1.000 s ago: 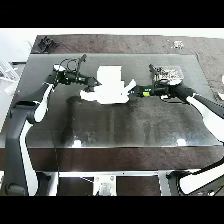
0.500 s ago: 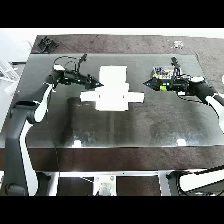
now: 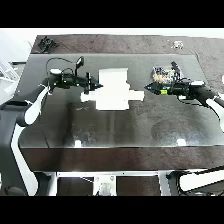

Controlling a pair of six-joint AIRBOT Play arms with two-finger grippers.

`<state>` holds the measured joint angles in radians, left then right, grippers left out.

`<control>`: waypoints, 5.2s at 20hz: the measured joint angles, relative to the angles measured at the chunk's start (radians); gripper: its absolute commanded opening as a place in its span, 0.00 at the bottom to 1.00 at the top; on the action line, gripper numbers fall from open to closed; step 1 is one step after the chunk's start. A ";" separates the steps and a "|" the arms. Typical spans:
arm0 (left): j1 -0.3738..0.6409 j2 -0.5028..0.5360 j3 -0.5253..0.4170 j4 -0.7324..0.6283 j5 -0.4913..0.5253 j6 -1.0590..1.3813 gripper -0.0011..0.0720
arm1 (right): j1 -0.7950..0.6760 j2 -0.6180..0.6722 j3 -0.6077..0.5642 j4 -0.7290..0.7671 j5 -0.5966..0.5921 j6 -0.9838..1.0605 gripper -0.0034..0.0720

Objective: Fold the box and place the chain.

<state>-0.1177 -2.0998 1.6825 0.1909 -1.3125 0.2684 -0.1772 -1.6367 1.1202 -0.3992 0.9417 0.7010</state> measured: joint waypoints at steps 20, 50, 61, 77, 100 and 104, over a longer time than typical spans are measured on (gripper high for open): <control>0.001 0.032 -0.159 0.022 0.101 0.314 0.04 | 0.006 0.001 -0.007 0.027 0.001 -0.019 0.34; 0.002 0.032 -0.158 0.029 0.118 0.306 0.04 | 0.295 0.286 -0.312 -0.037 -0.170 -1.104 0.97; 0.002 0.033 -0.158 0.030 0.119 0.305 0.04 | 0.394 0.219 -0.319 -0.029 -0.237 -1.305 0.97; 0.002 0.033 -0.158 0.030 0.118 0.304 0.04 | 0.405 0.157 -0.279 0.261 -0.382 -1.442 0.97; 0.002 0.033 -0.158 0.035 0.116 0.304 0.04 | 0.282 -0.133 0.126 -0.043 0.074 -1.109 0.97; 0.002 0.033 -0.158 0.035 0.114 0.305 0.04 | 0.281 -0.172 0.180 -0.089 0.145 -1.104 0.97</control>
<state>-0.1158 -2.0670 1.5246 0.2260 -1.1980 0.5732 0.1040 -1.8088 1.2999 -0.4881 1.0866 -0.4030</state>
